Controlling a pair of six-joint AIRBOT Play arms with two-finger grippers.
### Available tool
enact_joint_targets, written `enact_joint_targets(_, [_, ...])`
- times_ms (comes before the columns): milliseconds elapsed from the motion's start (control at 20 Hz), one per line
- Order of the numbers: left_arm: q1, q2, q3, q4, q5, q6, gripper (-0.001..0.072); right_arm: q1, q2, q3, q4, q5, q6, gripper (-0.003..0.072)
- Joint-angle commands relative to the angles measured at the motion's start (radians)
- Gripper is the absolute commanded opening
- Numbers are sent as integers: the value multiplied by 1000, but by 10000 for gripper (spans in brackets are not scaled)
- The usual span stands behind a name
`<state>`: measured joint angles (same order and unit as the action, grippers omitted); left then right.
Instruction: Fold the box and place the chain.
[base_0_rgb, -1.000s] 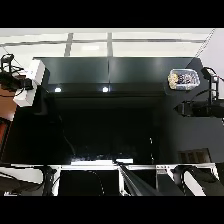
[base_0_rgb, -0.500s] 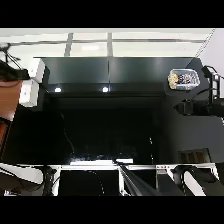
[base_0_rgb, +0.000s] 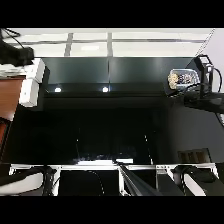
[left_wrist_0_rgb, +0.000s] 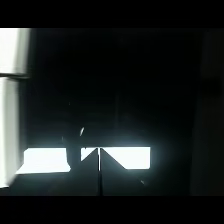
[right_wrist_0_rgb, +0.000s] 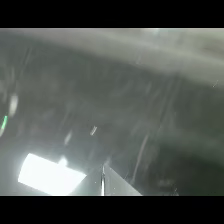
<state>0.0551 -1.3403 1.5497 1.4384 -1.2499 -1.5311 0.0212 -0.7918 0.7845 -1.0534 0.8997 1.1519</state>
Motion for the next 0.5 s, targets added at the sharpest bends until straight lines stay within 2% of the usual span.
enact_joint_targets(0, [-176,325,-521,-6,423,-20,24,27,0,-130,2,-340,-11,13])
enact_joint_targets(50, [-212,408,-691,-5,533,-21,24,27,-1,-160,2,-396,-11,13])
enact_joint_targets(100, [-233,469,-819,-8,613,-22,24,27,-1,-184,2,-427,-11,14])
enact_joint_targets(150, [-240,516,-916,-14,658,-25,24,27,-1,-191,2,-404,-11,18])
enact_joint_targets(200, [-237,543,-971,-27,668,-26,24,27,-1,-191,2,-363,-11,18])
enact_joint_targets(450, [-232,549,-993,-39,665,-26,25,27,-1,-191,3,-327,-11,18])
